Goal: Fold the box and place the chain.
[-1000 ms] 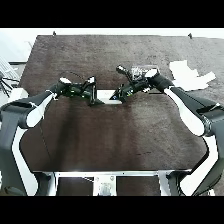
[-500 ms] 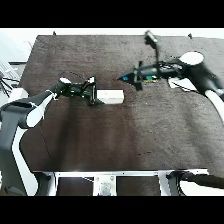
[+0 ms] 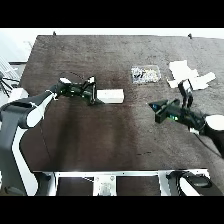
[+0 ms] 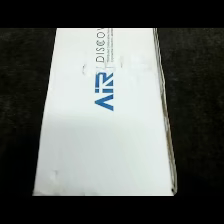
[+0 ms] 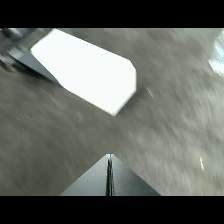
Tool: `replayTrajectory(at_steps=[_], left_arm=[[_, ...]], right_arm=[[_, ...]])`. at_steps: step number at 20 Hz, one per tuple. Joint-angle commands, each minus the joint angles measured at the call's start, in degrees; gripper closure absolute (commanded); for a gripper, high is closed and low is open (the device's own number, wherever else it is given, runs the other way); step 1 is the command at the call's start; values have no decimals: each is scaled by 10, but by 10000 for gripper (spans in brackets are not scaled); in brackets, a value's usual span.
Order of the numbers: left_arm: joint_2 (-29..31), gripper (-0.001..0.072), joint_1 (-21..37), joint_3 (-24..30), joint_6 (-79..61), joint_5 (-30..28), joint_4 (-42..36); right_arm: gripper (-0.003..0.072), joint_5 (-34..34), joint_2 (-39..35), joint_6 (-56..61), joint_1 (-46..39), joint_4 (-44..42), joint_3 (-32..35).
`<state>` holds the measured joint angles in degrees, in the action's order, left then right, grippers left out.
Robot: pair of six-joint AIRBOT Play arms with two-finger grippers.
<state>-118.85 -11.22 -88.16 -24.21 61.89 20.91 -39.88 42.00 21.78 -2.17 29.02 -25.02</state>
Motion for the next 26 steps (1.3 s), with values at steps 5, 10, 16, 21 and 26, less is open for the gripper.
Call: replayTrajectory(at_steps=[5,10,16,21,26], left_arm=[[98,694,30,0,108,-19,-48],[304,695,143,94,222,-313,-40],[352,692,289,224,348,-507,-42],[277,692,315,223,340,-498,-42],[212,692,315,213,293,-522,-41]], right_arm=[[679,41,-42,1,-16,2,76],[680,41,-41,1,-16,0,76],[680,42,-41,2,-16,0,77],[679,50,-41,2,-16,-1,77],[679,50,-41,2,-16,0,77]])
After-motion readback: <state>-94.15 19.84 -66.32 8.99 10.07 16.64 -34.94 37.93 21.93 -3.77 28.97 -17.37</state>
